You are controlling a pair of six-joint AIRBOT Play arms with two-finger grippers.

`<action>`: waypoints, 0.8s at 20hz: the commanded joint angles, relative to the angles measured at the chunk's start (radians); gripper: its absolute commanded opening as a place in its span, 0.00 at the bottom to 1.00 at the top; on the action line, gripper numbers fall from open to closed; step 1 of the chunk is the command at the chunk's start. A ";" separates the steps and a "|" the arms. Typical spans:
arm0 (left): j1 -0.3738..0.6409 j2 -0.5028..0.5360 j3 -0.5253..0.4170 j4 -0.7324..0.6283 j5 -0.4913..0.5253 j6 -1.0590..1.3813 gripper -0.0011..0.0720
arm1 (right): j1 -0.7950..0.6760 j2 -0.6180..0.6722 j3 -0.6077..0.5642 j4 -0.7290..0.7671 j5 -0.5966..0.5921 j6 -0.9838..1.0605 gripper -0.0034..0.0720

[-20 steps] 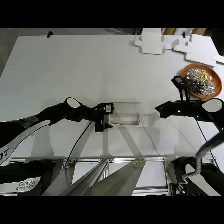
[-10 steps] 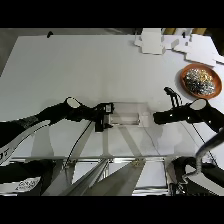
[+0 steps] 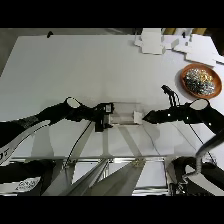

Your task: Fold the box and place the chain.

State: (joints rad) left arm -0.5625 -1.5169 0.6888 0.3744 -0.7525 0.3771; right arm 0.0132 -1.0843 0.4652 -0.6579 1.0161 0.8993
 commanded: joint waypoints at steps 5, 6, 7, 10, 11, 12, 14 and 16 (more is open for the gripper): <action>0.000 0.001 0.000 0.000 0.000 0.000 0.22 | 0.070 0.034 -0.017 0.061 -0.039 -0.005 0.50; 0.000 0.001 0.000 0.000 0.000 0.000 0.22 | 0.092 0.034 -0.016 0.061 -0.062 0.006 0.51; 0.000 0.001 0.000 0.000 0.000 0.000 0.22 | 0.109 0.034 -0.016 0.061 -0.081 0.032 0.60; 0.000 0.001 0.000 0.000 0.000 0.000 0.22 | 0.172 0.034 -0.004 0.052 -0.115 0.088 0.66; 0.000 0.001 0.000 0.000 0.000 0.000 0.22 | 0.197 0.034 0.011 0.037 -0.123 0.119 0.66; 0.000 0.001 0.000 0.000 0.000 0.000 0.22 | 0.221 0.034 0.029 0.018 -0.132 0.151 0.66; 0.000 0.001 0.000 0.000 0.000 0.000 0.22 | 0.268 0.033 0.061 -0.044 -0.165 0.259 0.66; 0.000 0.001 0.000 0.000 0.000 0.000 0.22 | 0.308 0.032 0.079 -0.141 -0.177 0.406 0.66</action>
State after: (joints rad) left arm -0.5625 -1.5169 0.6888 0.3744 -0.7521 0.3767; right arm 0.2638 -1.0515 0.5148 -0.6926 0.8761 1.1240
